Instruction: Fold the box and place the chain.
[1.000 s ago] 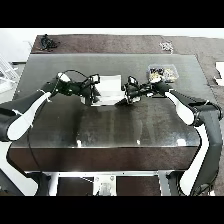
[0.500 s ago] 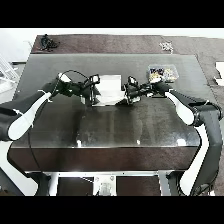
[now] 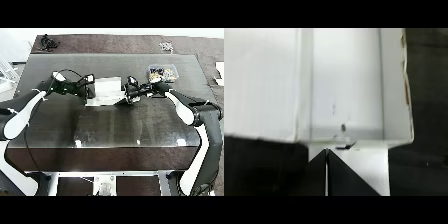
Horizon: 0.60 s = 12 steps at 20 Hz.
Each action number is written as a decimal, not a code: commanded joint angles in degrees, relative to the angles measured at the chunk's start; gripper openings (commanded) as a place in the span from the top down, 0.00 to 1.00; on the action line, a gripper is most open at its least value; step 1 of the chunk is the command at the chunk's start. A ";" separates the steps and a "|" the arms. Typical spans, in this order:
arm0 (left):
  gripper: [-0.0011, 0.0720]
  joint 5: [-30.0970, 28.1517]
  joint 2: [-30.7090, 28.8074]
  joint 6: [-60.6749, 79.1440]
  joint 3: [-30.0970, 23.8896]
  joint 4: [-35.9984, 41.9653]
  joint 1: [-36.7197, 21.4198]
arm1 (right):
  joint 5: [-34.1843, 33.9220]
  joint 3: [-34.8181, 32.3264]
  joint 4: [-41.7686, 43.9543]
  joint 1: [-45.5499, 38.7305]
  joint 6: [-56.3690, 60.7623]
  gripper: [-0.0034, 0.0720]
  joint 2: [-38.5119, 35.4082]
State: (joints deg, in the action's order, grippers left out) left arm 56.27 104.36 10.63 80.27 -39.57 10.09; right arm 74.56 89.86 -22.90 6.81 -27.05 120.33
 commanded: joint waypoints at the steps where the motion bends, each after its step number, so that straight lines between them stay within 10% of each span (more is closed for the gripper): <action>1: 0.96 2.16 -1.22 0.35 0.04 -0.33 -2.95 | 0.04 0.00 -0.04 0.02 0.00 0.17 0.02; 12: 0.97 5.31 -15.61 -34.69 -0.15 0.02 -4.87 | 0.02 0.00 -0.04 0.02 0.00 0.17 0.02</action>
